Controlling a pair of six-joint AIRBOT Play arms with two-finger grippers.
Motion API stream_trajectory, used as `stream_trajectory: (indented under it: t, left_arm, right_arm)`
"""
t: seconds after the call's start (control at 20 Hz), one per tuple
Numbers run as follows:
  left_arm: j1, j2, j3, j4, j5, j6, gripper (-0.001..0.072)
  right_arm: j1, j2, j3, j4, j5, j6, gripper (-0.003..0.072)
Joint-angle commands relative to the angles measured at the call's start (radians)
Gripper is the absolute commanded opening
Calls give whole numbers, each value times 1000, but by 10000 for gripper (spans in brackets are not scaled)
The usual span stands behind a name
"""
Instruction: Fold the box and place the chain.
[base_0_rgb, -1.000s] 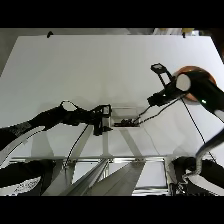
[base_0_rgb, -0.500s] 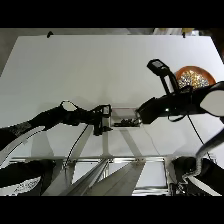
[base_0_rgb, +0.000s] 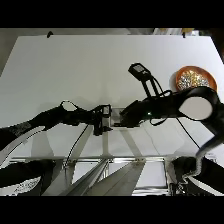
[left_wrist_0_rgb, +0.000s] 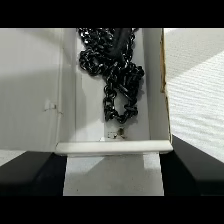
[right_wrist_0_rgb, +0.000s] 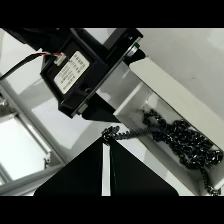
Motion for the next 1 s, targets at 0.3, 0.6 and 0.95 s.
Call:
stream_trajectory:
  t: [0.3, 0.6, 0.95]
  left_arm:
    - [0, 0, 0, 0, 0, 0, 311]
    - [0, 0, 0, 0, 0, 0, 311]
    - [0, 0, 0, 0, 0, 0, 311]
  right_arm:
    - [-167, -43, 68, -20, 161, -8, 234]
    - [-459, -43, 72, -269, 333, 1, 149]
    - [-491, -96, -132, -314, 157, 5, 255]
